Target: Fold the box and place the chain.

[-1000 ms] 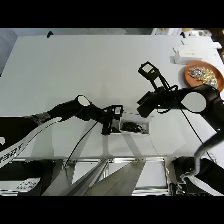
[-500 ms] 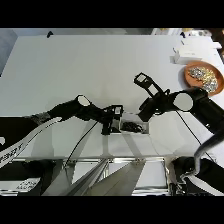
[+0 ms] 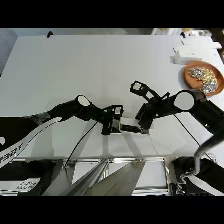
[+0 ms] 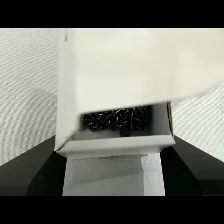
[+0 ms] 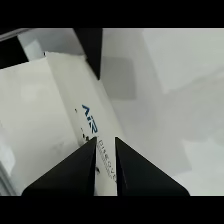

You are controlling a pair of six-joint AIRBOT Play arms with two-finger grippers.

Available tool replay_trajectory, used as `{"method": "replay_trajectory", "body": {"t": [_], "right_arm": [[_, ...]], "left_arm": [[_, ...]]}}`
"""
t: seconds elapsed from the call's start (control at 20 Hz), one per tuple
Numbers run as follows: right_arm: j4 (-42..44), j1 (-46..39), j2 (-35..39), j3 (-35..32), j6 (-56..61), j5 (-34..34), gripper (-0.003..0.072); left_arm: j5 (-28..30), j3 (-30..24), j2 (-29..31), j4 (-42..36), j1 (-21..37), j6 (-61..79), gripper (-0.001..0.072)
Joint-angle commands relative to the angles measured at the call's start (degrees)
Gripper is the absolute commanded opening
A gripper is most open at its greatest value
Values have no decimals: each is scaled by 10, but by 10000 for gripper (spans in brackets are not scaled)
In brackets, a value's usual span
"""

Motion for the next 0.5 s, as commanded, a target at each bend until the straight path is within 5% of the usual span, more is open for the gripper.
{"method": "replay_trajectory", "body": {"t": [0.0, 0.45], "right_arm": [[14, 0, 0, 0, -50, 45, 198], [17, 40, 0, 0, -87, 63, 200]], "left_arm": [[0, 0, 0, 0, 0, 0, 208], [0, 0, 0, 0, 0, 0, 208]]}}
